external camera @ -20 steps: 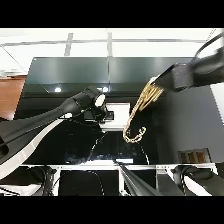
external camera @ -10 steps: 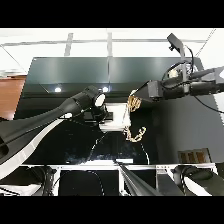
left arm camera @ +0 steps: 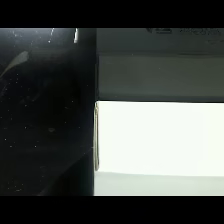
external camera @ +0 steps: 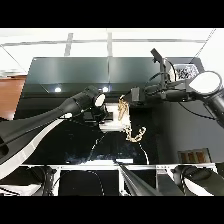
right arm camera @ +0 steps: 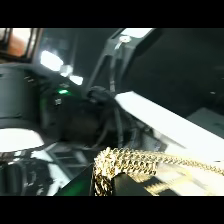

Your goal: Fold the box and place the chain.

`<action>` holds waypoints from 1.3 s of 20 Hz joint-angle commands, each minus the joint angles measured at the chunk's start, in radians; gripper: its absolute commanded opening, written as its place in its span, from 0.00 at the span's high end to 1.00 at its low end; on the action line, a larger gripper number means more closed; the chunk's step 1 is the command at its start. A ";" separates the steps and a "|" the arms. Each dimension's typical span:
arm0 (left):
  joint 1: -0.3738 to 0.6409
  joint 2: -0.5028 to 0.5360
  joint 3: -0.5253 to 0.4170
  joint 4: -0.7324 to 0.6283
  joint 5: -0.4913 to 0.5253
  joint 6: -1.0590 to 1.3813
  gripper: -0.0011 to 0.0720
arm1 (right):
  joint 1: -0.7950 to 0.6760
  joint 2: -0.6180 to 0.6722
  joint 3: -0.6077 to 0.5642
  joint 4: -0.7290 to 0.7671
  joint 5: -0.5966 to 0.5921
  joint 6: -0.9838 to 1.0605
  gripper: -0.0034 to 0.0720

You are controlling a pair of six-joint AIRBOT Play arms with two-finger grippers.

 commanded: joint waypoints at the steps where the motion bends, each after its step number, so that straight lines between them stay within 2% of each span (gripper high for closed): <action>1: 0.001 0.000 0.001 0.000 0.000 0.000 0.95 | 0.014 -0.026 -0.008 -0.109 -0.029 0.061 0.93; 6: 0.001 0.000 0.001 0.000 0.002 0.000 0.95 | 0.068 -0.103 -0.079 -0.113 -0.120 0.078 0.93; 9: 0.001 0.000 0.001 0.000 0.000 0.000 0.95 | 0.074 -0.136 -0.081 -0.114 -0.129 0.078 0.93; 10: 0.001 0.000 0.001 0.000 0.000 0.000 0.95 | 0.071 -0.136 -0.081 -0.114 -0.128 0.077 0.75; 11: 0.001 0.000 0.001 0.000 0.000 0.000 0.95 | 0.061 -0.134 -0.080 -0.114 -0.112 0.070 0.49; 12: 0.001 0.000 0.001 0.000 0.000 0.000 0.95 | 0.040 -0.127 -0.077 -0.113 -0.080 0.038 0.46; 14: 0.001 0.000 0.001 0.000 -0.001 0.000 0.95 | -0.034 -0.074 -0.076 -0.130 -0.013 -0.029 0.46; 16: 0.001 0.000 0.001 0.000 -0.001 0.000 0.95 | -0.118 0.017 -0.089 -0.237 0.053 -0.040 0.46; 18: 0.001 0.000 0.001 0.000 -0.001 0.000 0.95 | -0.156 0.136 -0.183 -0.370 0.068 -0.071 0.46; 20: 0.001 0.000 0.001 0.000 -0.002 0.000 0.95 | -0.152 0.242 -0.347 -0.417 0.046 -0.195 0.46; 21: 0.001 0.000 0.001 0.000 -0.005 0.000 0.95 | -0.142 0.272 -0.429 -0.415 0.014 -0.280 0.36; 22: 0.001 0.000 0.001 0.000 -0.005 0.000 0.95 | -0.127 0.277 -0.488 -0.415 -0.019 -0.378 0.02; 24: 0.001 0.000 0.001 0.000 -0.005 0.000 0.95 | -0.098 0.275 -0.564 -0.426 -0.097 -0.574 0.01; 26: 0.001 0.000 0.001 0.000 -0.005 0.000 0.95 | -0.081 0.275 -0.585 -0.448 -0.141 -0.846 0.02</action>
